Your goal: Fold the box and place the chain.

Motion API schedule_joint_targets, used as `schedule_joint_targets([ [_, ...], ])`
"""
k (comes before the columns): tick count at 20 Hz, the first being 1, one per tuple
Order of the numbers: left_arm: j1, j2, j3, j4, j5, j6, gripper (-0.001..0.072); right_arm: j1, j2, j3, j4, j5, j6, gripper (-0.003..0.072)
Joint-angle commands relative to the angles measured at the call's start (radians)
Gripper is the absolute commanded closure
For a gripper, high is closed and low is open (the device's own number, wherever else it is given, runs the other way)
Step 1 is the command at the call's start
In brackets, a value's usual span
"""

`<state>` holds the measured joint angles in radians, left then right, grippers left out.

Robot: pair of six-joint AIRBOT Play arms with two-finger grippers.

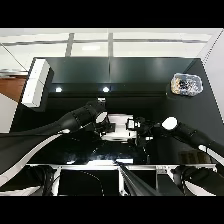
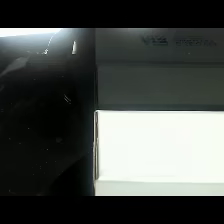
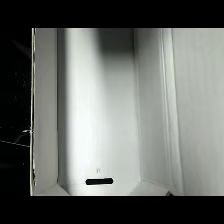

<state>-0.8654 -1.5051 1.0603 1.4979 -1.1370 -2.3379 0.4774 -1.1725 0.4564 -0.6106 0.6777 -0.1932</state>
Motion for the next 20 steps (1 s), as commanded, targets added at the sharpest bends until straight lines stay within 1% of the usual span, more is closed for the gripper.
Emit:
schedule_joint_targets([
  [1,0.0,0.0,0.0,0.005,-0.026,0.0,0.0677,-0.016,0.044,0.003,-0.035,-0.003,0.035,-0.0029],
  [4,0.0,0.0,0.0,0.005,-0.024,0.0,0.0677,-0.035,0.135,0.003,-0.183,0.063,0.091,-0.0027],
  [5,0.0,0.0,0.0,0.005,-0.024,0.0,0.0677,-0.039,0.155,0.003,-0.218,0.065,0.117,-0.002],
  [10,0.0,0.0,0.0,0.005,-0.023,0.0,0.0676,-0.041,0.149,0.002,-0.208,0.074,0.119,-0.002],
  [13,0.0,0.0,0.0,0.004,-0.023,0.0,0.0675,-0.041,0.147,0.002,-0.148,0.113,0.119,-0.0019],
  [14,0.0,0.0,0.0,0.004,-0.023,0.0,0.0675,-0.04,0.147,0.002,-0.142,0.121,0.12,0.0054],
  [15,0.0,0.0,0.0,0.005,-0.023,0.0,0.0676,-0.039,0.147,0.002,-0.142,0.127,0.126,0.0182],
  [16,0.0,0.0,0.0,0.004,-0.023,0.0,0.0675,-0.039,0.146,0.002,-0.137,0.13,0.131,0.0257],
  [18,0.0,0.0,0.0,0.004,-0.023,0.0,0.0675,-0.039,0.146,0.002,-0.106,0.121,0.146,0.0276],
  [19,0.0,0.0,0.0,0.004,-0.023,0.0,0.0675,-0.039,0.146,0.002,-0.072,0.12,0.149,0.0431],
  [20,0.0,0.0,0.0,0.004,-0.023,0.0,0.0675,-0.039,0.146,0.002,-0.051,0.121,0.149,0.0498],
])
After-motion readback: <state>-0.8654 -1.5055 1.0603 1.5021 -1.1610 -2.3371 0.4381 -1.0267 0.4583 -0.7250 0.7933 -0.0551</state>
